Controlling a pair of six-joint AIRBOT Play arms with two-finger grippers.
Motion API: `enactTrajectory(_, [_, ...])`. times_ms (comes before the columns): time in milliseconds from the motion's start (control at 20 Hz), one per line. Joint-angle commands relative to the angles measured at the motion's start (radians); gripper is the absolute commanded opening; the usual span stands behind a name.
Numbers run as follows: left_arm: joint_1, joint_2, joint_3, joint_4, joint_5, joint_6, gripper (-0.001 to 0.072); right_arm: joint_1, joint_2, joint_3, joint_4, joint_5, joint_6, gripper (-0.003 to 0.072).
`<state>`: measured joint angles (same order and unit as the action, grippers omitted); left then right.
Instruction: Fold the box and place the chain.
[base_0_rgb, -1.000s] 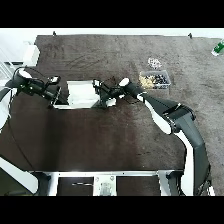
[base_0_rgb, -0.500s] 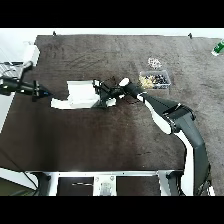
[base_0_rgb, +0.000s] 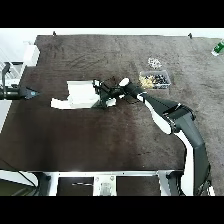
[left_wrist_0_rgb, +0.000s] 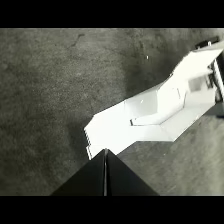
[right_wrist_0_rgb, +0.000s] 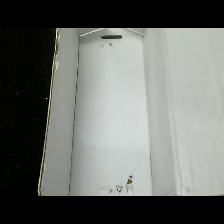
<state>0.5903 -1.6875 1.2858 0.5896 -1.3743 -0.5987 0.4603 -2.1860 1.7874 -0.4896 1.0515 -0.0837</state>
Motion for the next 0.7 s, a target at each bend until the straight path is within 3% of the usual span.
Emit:
enactTrajectory(0, [0.009, 0.001, -0.006, 0.009, 0.000, -0.238, 0.0017, 0.000, 0.000, 0.000, 0.000, 0.000, 0.000, 0.0585])
enactTrajectory(100, [0.008, -0.002, -0.006, 0.021, -0.020, -0.341, 0.0017, 0.000, 0.000, 0.000, 0.000, 0.000, 0.000, 0.0586])
enactTrajectory(300, [-0.028, -0.008, -0.006, 0.211, -0.022, -0.402, 0.0018, 0.000, 0.000, 0.000, 0.000, 0.001, 0.000, 0.0586])
enactTrajectory(650, [-0.116, -0.062, -0.004, 0.280, 0.025, -0.422, 0.0018, 0.000, 0.000, 0.000, 0.000, 0.000, 0.000, 0.0586])
